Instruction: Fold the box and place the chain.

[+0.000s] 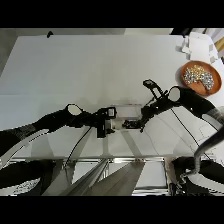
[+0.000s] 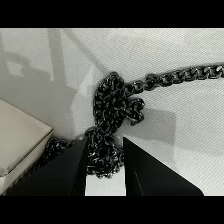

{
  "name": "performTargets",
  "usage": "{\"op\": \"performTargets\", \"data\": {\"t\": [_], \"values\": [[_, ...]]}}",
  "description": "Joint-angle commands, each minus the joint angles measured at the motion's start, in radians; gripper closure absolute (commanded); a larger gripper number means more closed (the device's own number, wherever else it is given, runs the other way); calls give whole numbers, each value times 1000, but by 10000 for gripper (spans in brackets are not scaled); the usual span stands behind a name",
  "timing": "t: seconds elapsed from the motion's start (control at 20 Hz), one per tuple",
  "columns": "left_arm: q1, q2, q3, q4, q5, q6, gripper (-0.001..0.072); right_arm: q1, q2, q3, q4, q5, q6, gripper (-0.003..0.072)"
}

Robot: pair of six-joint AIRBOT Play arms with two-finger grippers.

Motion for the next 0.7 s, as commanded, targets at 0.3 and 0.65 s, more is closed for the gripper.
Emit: {"op": "performTargets", "data": {"t": [0.3,0.65], "values": [[1,0,0,0,0,0,678,15,-15,-1,-2,24,-4,656],[1,0,0,0,0,0,678,15,79,0,-4,88,-15,676]]}}
